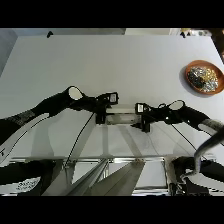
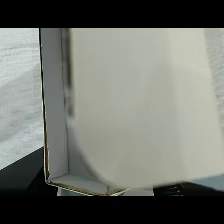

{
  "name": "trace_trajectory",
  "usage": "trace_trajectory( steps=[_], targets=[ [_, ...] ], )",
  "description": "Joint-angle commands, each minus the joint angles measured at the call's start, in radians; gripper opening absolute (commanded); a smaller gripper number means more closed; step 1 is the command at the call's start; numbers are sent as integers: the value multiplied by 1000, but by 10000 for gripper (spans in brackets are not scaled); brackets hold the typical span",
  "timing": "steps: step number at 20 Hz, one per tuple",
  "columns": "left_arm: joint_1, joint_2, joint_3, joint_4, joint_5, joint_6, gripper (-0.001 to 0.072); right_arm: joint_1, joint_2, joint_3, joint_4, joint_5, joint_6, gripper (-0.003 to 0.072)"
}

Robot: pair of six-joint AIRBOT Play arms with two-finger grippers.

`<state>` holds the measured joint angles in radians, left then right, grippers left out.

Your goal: Fold the box and place the chain.

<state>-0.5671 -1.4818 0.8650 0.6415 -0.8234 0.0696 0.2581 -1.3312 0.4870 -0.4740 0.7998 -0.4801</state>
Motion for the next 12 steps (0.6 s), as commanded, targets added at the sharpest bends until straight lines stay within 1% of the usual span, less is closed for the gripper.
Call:
trace_trajectory(
  steps=[1,2,3,4,5,9,11,12],
  targets=[
    [0,2,0,3,-3,0,78,0,0,-1,0,1,0,402],
    [3,3,0,4,-3,0,241,0,0,-1,0,1,0,402],
    [9,3,0,3,-3,-1,432,0,0,-1,0,1,0,402],
    [14,7,0,4,-4,-10,542,0,0,-1,0,1,0,402],
    [23,15,0,6,-3,-30,587,0,0,-1,0,1,0,402],
    [74,87,0,77,-12,-101,587,0,0,-1,0,1,0,402],
    [106,149,0,150,-45,-190,586,0,0,-1,0,1,0,402],
    [122,185,0,189,-74,-227,574,0,0,-1,0,1,0,402]
  ],
)
